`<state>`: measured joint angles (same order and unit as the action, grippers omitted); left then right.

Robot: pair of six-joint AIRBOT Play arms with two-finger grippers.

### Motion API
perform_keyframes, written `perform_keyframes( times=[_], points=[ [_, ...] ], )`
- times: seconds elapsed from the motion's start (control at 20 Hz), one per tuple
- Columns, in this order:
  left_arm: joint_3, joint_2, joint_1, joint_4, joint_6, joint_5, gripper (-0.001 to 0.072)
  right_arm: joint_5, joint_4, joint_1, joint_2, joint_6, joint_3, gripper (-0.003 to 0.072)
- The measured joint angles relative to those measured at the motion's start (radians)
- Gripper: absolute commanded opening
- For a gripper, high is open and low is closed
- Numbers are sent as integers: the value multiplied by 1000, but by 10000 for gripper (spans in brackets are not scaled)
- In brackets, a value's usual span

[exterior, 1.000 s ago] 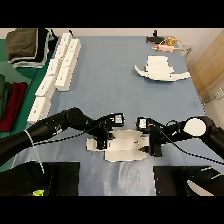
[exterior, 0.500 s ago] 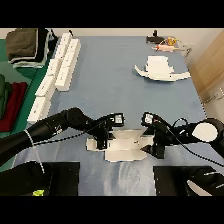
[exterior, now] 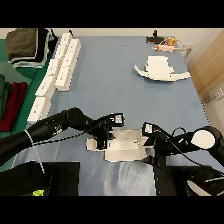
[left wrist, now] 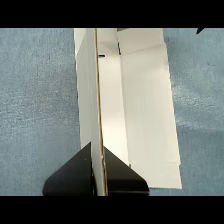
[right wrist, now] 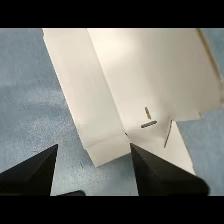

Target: Fold the box.

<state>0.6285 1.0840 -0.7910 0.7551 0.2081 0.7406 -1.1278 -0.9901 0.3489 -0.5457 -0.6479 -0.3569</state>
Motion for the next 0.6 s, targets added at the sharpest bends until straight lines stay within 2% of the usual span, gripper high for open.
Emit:
perform_keyframes(
  times=[0.15,0.35,0.6],
  points=[
    [0,0,0,0,0,0,15,21,8,66,89,11,35,719],
    [0,0,0,0,0,0,14,96,-71,213,185,18,92,720],
    [0,0,0,0,0,0,15,267,-170,349,97,19,140,720]
  ],
)
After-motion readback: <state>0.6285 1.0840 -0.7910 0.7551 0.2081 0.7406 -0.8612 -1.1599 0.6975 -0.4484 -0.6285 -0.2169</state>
